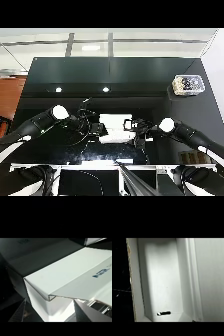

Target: Fold the box and place the chain.

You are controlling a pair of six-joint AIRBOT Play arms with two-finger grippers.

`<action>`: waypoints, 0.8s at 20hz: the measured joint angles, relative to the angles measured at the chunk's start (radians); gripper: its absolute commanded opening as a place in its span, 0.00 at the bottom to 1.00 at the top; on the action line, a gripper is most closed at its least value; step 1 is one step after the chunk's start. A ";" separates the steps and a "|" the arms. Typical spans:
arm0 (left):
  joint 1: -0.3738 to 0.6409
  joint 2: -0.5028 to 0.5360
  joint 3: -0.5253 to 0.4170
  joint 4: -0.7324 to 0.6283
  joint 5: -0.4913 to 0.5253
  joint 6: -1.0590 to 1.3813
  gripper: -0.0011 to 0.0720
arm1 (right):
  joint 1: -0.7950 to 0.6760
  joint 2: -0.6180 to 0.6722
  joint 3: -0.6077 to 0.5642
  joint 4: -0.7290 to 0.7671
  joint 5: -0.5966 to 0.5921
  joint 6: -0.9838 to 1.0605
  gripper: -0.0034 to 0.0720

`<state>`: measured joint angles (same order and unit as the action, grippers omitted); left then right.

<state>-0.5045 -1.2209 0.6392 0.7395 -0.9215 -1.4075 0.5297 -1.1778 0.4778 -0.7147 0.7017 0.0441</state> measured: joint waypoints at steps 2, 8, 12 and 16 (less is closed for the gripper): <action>0.009 0.000 0.000 -0.003 -0.018 -0.003 0.96 | 0.000 0.000 0.000 0.000 0.005 0.000 0.22; 0.012 0.004 0.000 -0.011 -0.023 -0.030 0.96 | 0.000 0.000 0.000 0.000 0.011 0.000 0.22; -0.020 0.003 0.000 -0.019 0.056 -0.076 0.96 | 0.000 0.000 0.000 0.000 0.012 0.000 0.22; -0.042 0.001 0.000 -0.019 0.097 -0.098 0.96 | 0.000 0.000 0.000 0.000 0.012 0.000 0.22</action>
